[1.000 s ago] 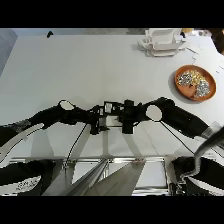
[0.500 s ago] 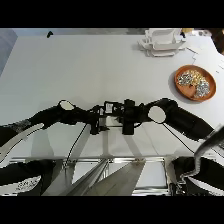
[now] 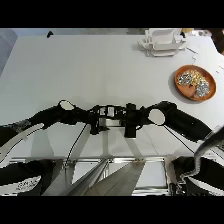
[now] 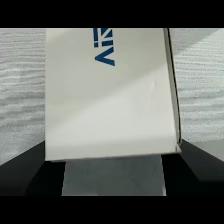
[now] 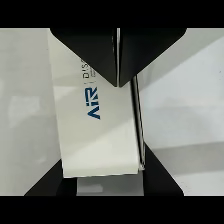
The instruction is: Fold the box and place the chain.
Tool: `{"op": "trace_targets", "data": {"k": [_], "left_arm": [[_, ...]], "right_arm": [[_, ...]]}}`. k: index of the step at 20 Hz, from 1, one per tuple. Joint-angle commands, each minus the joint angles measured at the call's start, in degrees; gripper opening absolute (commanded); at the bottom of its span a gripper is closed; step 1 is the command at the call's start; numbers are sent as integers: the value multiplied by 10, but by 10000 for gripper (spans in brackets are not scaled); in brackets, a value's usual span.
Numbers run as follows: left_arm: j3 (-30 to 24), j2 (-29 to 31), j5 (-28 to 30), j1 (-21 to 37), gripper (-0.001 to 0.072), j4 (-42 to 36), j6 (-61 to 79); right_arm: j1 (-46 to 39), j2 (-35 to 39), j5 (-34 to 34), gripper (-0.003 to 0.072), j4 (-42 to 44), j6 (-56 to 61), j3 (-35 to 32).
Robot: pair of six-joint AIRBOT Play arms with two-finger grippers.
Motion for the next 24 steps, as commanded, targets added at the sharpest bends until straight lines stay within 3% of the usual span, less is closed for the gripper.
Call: {"op": "trace_targets", "data": {"k": [1, 16, 24], "left_arm": [[0, 0, 0, 0, 271, 0, 0], [0, 0, 0, 0, 271, 0, 0], [0, 0, 0, 0, 271, 0, 0]], "right_arm": [[0, 0, 3, 16, 0, 0, -3], [0, -24, -7, 14, 16, -2, -35], [0, 44, -54, 15, 14, -2, -35]]}}
